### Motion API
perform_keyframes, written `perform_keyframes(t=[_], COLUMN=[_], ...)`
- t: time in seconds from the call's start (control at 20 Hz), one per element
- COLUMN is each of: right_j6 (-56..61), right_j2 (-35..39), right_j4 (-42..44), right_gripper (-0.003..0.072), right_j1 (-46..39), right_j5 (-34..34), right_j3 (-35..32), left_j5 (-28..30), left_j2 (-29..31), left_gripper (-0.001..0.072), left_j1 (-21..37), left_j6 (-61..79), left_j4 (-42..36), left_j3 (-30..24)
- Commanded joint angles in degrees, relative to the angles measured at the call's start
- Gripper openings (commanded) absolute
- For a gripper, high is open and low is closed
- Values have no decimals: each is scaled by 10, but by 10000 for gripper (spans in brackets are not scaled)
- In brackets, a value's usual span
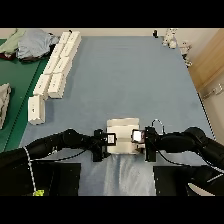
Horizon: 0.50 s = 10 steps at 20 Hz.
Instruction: Fold the box.
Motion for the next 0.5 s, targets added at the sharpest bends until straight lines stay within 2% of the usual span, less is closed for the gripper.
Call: perform_keyframes(t=[0.0, 0.3, 0.4, 0.45], right_j6=[-20, -22, 1, 38], right_j2=[-8, -7, -3, 1], right_j4=[26, 19, -2, -31], right_gripper=[662, 661, 625, 414], right_j1=[0, 0, 0, 0], right_j5=[5, 9, 2, -8], right_j3=[0, 0, 0, 2], left_j5=[0, 0, 0, 0], left_j2=[0, 0, 0, 0], left_gripper=[521, 521, 521, 521], left_j1=[0, 0, 0, 0], left_j6=[0, 0, 0, 0], left_j4=[0, 0, 0, 0], left_j3=[0, 0, 0, 0])
